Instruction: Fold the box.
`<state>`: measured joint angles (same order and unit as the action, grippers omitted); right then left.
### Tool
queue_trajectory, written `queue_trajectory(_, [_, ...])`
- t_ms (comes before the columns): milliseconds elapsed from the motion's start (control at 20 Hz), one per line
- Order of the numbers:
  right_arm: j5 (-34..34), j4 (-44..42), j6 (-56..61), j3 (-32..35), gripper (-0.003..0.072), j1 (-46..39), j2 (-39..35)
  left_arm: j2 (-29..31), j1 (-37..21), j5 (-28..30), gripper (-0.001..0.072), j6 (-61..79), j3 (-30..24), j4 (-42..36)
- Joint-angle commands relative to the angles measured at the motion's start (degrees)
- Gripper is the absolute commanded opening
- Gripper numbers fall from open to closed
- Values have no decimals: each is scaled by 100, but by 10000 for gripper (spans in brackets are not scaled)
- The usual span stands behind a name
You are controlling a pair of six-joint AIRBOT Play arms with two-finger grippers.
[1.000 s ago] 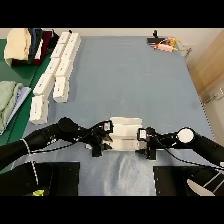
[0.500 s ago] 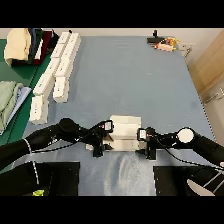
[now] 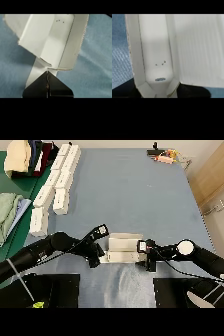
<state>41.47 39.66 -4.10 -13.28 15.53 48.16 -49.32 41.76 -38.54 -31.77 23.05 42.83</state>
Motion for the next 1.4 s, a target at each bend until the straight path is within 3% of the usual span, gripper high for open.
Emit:
queue_trajectory(0, [2, 0, -4, 2, 507, 4, -2, 710, -39, -527, 13, -3270, 7, 2332])
queue_trajectory(150, [2, 2, -4, 2, 507, 4, -2, 1246, -472, -1353, 13, -5650, 9, 3965])
queue_trajectory(350, [2, 2, -4, 2, 507, 4, -2, 1394, -1438, -1864, 13, -6728, -20, 4050])
queue_trajectory(500, [2, 2, -4, 2, 507, 4, -2, 1392, -1770, -1663, 13, -6467, -192, 3429])
queue_trajectory(700, [2, 2, -4, 2, 507, 4, -2, 1392, -1766, -1239, 13, -5593, -595, 1853])
queue_trajectory(850, [2, 2, -4, 2, 507, 4, -2, 1252, -1703, -1134, 13, -5302, -776, 1257])
queue_trajectory(1000, [2, 0, -4, 2, 507, 4, -2, 925, -1357, -1032, 13, -5300, -787, 885])
queue_trajectory(1250, [2, 2, -4, 2, 507, 4, -2, 647, -492, 192, 13, -5115, -778, 402])
queue_trajectory(1350, [2, 2, -4, 2, 506, 4, -2, 651, -387, 243, 13, -5112, -721, 341])
